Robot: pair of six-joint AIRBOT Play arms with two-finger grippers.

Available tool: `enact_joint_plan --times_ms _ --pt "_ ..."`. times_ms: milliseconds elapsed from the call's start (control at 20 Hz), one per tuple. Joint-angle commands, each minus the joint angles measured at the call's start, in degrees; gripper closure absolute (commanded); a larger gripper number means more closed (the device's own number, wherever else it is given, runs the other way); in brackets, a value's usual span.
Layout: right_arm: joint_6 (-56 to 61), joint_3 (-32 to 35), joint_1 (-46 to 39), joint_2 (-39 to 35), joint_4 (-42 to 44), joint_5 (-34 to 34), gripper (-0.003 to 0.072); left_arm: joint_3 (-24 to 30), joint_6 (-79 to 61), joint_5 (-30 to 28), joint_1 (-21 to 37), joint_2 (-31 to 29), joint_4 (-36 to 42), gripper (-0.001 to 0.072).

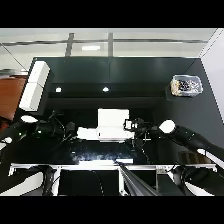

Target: Fold the box and place the chain.

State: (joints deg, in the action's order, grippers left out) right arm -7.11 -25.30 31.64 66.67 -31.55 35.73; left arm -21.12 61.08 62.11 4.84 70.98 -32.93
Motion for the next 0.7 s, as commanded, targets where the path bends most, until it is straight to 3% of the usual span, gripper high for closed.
enact_joint_plan --times_ms 0,50,250,450,650 --pt "0.0 0.0 0.0 0.0 0.0 0.0 0.0295 -0.9 -3.4 1.1 -1.9 1.3 3.2 0.0323" --pt "0.0 0.0 0.0 0.0 0.0 0.0 0.0295 -1.4 -5.0 2.6 -1.9 1.3 3.1 0.0129" --pt "0.0 0.0 0.0 0.0 0.0 0.0 0.0295 -3.4 -5.4 5.6 -2.0 1.2 2.9 0.0067" --pt "0.0 0.0 0.0 0.0 0.0 0.0 0.0295 -5.5 -5.4 8.6 -2.0 0.1 3.6 0.0067" --pt "0.0 0.0 0.0 0.0 0.0 0.0 0.0295 -5.9 -3.2 6.7 -3.8 -5.0 3.4 0.0067"
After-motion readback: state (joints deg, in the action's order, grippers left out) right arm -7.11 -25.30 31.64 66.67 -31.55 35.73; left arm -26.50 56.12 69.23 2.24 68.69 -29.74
